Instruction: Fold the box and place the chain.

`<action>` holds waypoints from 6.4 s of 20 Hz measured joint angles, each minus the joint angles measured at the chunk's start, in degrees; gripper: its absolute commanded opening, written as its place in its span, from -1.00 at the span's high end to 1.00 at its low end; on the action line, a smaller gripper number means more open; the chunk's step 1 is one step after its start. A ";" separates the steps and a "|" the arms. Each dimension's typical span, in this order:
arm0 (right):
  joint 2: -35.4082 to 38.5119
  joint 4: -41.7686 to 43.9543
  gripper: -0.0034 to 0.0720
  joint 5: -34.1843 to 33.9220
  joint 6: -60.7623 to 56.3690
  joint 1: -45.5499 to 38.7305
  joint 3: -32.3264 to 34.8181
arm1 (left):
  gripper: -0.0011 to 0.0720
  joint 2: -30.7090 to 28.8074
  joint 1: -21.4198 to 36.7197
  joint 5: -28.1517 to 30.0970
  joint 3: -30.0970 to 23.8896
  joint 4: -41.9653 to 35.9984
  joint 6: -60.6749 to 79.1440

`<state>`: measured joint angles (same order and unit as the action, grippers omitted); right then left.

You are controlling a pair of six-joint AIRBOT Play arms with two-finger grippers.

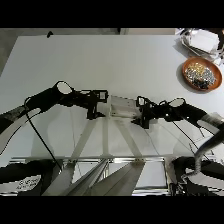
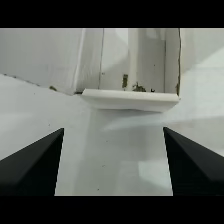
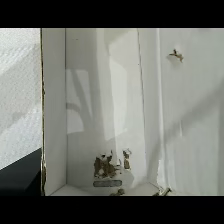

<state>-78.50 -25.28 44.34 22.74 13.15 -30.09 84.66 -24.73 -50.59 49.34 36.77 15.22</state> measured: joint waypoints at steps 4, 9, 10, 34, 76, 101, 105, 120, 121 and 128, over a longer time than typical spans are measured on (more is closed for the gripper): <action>0.00 0.00 -0.15 0.00 0.00 0.00 0.00 | -0.96 1.66 -0.33 0.52 -0.02 -1.20 4.09; 0.00 0.00 -0.15 0.00 0.00 0.00 0.00 | -0.96 2.69 -1.44 1.92 -0.02 -2.73 5.84; 0.00 0.00 -0.15 0.00 0.00 0.00 0.00 | -0.96 2.82 -1.64 2.36 -0.02 -2.99 5.95; 0.00 -0.04 -0.15 0.02 0.04 0.02 0.00 | -0.94 4.83 -4.79 -0.55 0.70 -2.38 6.69; 0.85 -1.33 -0.95 1.51 -2.34 0.04 0.00 | 0.22 6.86 -5.75 1.03 0.61 -5.29 6.08; 30.01 -16.85 0.88 5.22 -36.17 0.00 0.04 | 0.22 6.84 -5.77 0.61 0.61 -5.03 6.19; 26.47 -5.49 0.88 0.81 -35.36 0.00 0.04 | 0.22 6.84 -5.77 0.61 0.61 -5.01 6.19; 10.05 6.58 0.87 -16.13 -40.13 0.00 0.02 | 0.22 6.84 -5.75 0.61 0.61 -5.07 6.19; 10.23 6.38 0.87 -15.45 -40.52 0.00 0.00 | 0.22 6.84 -5.75 0.63 0.61 -5.05 6.19; 20.39 1.57 0.88 -8.90 -42.51 0.00 -0.13 | 0.22 6.84 -5.75 0.61 0.61 -4.96 6.23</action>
<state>-58.11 -23.70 35.44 -19.77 13.15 -30.22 91.50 -30.48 -49.98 49.95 31.81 21.45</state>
